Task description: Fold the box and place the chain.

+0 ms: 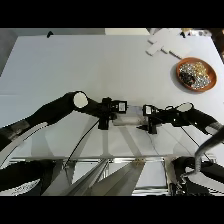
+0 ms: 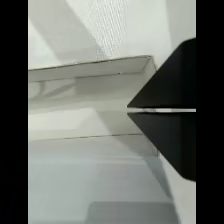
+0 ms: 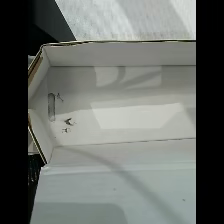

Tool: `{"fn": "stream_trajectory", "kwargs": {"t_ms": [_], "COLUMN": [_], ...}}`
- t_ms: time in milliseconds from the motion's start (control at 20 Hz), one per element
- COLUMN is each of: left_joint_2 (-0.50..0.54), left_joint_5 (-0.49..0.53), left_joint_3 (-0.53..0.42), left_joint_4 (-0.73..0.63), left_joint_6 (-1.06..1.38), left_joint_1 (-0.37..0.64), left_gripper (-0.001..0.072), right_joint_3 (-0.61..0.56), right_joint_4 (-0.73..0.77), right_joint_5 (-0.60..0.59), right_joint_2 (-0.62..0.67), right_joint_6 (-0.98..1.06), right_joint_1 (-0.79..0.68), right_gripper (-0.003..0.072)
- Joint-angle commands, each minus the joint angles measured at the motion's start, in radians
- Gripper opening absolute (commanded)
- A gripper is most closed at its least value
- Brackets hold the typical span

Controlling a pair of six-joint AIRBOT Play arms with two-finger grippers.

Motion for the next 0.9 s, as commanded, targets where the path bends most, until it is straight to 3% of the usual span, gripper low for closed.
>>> {"fn": "stream_trajectory", "kwargs": {"t_ms": [0, 200, 400, 600, 850], "left_joint_2": [0.108, 0.195, 0.150, 0.017, -0.106], "left_joint_5": [-0.090, -0.202, -0.217, -0.219, -0.172], "left_joint_3": [0.001, 0.001, -0.042, -0.071, -0.071], "left_joint_4": [0.126, 0.252, 0.238, 0.118, 0.018], "left_joint_6": [-0.352, -0.837, -1.152, -1.171, -1.104], "left_joint_1": [0.055, 0.177, 0.293, 0.299, 0.229], "left_gripper": [0.0005, 0.0005, 0.0005, 0.0006, 0.0009], "right_joint_3": [0.000, 0.000, 0.000, 0.000, 0.000], "right_joint_4": [0.000, 0.000, 0.000, 0.000, 0.000], "right_joint_5": [0.002, 0.002, 0.002, 0.002, 0.002], "right_joint_2": [0.000, 0.000, 0.000, 0.000, 0.000], "right_joint_6": [-0.001, -0.001, -0.001, -0.001, -0.001], "right_joint_1": [0.000, 0.000, 0.000, 0.000, 0.000], "right_gripper": [0.0499, 0.0499, 0.0499, 0.0499, 0.0499]}}
